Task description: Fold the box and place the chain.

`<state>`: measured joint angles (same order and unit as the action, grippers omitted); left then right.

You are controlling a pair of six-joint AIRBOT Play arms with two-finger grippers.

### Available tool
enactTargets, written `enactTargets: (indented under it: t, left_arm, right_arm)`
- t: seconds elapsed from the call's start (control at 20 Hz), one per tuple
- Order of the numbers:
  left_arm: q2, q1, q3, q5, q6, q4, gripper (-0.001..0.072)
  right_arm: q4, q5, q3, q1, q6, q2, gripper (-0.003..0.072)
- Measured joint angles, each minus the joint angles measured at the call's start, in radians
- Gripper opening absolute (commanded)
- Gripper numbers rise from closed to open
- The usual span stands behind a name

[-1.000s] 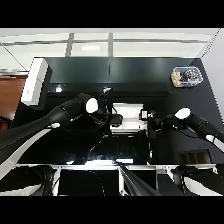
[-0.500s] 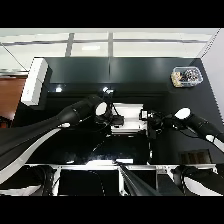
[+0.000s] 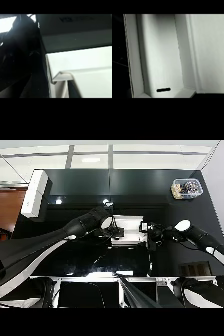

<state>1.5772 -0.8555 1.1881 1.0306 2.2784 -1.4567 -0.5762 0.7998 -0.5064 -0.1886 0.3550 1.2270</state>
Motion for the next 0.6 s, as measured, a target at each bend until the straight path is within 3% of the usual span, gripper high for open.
enactTargets:
  t: [0.6]
  left_arm:
    - [0.004, -0.005, 0.025, 0.037, 0.076, -0.062, 0.0480]
  right_arm:
    - [0.000, 0.000, 0.000, 0.000, 0.000, 0.000, 0.0183]
